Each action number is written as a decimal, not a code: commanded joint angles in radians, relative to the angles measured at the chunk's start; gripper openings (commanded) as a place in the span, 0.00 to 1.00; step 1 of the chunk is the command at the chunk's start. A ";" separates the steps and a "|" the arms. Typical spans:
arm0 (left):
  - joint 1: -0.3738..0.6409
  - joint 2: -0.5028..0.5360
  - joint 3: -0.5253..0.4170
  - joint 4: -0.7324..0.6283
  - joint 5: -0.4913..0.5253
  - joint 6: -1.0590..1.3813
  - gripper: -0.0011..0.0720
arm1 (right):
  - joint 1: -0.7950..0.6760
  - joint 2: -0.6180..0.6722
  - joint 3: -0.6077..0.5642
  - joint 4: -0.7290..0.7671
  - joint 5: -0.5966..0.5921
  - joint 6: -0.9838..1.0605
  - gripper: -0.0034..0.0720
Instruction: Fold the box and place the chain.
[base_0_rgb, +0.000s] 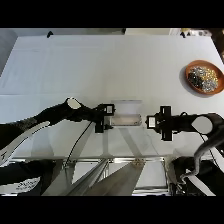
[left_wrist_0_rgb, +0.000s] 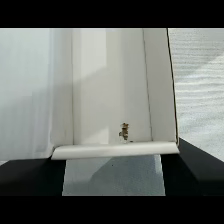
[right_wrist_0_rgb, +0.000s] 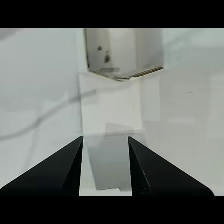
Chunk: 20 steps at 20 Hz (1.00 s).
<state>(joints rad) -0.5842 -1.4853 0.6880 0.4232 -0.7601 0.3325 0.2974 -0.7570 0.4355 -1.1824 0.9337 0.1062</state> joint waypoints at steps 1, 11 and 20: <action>0.001 0.001 0.000 0.000 0.000 0.000 0.39 | 0.001 -0.112 -0.004 0.037 -0.065 -0.126 0.47; 0.001 0.001 0.000 0.000 0.000 0.000 0.39 | 0.001 -0.253 -0.003 0.303 -0.250 -0.358 0.43; 0.001 0.001 0.000 0.000 0.000 0.000 0.39 | 0.001 -0.260 -0.004 0.400 -0.212 -0.374 0.34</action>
<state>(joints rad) -0.5842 -1.4853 0.6876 0.4229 -0.7601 0.3325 0.2970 -1.0119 0.4324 -0.8227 0.7078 -0.2604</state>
